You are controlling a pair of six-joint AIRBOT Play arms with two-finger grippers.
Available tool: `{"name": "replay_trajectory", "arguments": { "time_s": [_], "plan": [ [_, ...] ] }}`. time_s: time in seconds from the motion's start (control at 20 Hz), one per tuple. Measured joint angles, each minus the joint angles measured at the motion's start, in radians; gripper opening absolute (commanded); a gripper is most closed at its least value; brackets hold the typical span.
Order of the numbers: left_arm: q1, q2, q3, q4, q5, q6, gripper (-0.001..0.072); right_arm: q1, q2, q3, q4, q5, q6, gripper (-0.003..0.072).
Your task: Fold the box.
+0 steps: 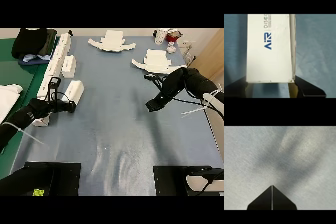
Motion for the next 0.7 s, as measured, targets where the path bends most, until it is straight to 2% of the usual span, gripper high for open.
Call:
{"name": "replay_trajectory", "arguments": {
  "time_s": [0.4,0.7],
  "plan": [
    [0.052,-0.316,0.291,0.006,0.062,-0.075,0.0455,0.000,0.000,0.000,0.000,0.000,0.000,0.0005],
    [0.066,-0.497,0.522,0.014,-0.007,-0.109,0.0455,0.000,0.000,0.000,0.000,0.000,0.000,0.0005]
  ]
}}
